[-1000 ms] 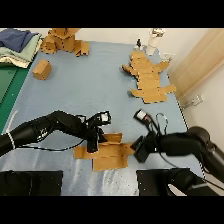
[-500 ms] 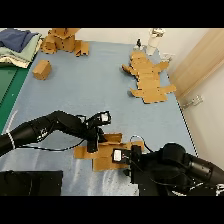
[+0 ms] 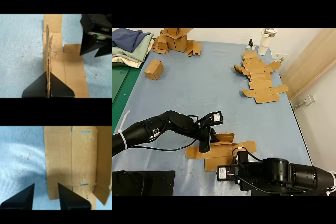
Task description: Fold the box.
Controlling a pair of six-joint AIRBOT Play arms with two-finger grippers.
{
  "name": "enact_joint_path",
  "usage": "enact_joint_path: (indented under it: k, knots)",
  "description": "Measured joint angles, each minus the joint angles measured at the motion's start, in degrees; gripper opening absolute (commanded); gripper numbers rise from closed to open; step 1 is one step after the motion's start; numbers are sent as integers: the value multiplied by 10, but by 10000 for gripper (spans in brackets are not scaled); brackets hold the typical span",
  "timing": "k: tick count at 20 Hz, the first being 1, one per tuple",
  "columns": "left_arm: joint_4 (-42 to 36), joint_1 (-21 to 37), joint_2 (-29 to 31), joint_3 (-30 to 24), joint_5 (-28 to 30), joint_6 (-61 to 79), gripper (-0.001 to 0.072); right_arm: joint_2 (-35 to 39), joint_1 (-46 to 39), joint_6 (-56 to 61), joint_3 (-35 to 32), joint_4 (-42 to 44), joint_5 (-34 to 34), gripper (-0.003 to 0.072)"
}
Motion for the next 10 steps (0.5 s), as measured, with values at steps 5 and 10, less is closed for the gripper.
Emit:
enact_joint_path:
  k: [5,10]
  knots:
    - [0,0,0,0,0,0,14,-31,61,116,-2,-137,12,460]
    - [0,0,0,0,0,0,14,-64,75,150,-2,-186,32,460]
